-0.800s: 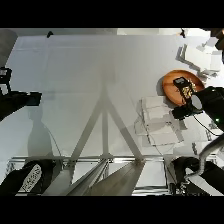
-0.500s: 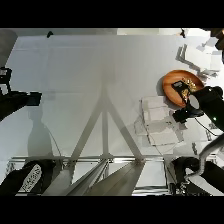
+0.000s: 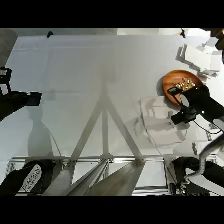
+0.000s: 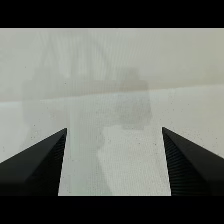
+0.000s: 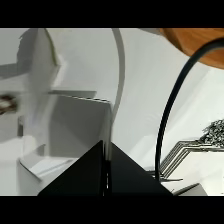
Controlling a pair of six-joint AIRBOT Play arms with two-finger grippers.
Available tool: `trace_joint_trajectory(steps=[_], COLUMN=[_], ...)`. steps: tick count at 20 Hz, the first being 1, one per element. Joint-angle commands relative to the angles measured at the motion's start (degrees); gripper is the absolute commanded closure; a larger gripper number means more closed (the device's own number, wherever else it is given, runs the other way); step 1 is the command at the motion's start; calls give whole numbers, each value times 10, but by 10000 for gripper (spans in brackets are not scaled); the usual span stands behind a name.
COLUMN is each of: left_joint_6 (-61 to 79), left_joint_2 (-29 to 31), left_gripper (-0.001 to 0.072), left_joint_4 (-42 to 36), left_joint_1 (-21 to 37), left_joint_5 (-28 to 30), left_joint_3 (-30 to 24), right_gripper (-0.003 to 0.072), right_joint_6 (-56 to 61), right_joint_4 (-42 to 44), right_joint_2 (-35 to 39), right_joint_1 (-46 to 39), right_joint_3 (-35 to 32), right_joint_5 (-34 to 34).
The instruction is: Fold the box and place the chain.
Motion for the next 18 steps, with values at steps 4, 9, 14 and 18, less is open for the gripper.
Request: trace_joint_trajectory(steps=[4, 9, 14, 18], left_joint_6=[0, 0, 0, 0], left_joint_2=[0, 0, 0, 0], left_gripper=[71, 71, 71, 71], left_joint_4=[0, 0, 0, 0], left_joint_1=[0, 0, 0, 0], left_joint_5=[0, 0, 0, 0], left_joint_3=[0, 0, 0, 0], right_gripper=[673, 675, 675, 675], right_joint_6=[-47, -115, -165, -165], right_joint_4=[-3, 136, 258, 398], right_joint_2=[-6, 35, 106, 133], right_joint_1=[1, 1, 0, -31], right_joint_3=[9, 51, 56, 53], right_joint_5=[27, 2, -89, -162])
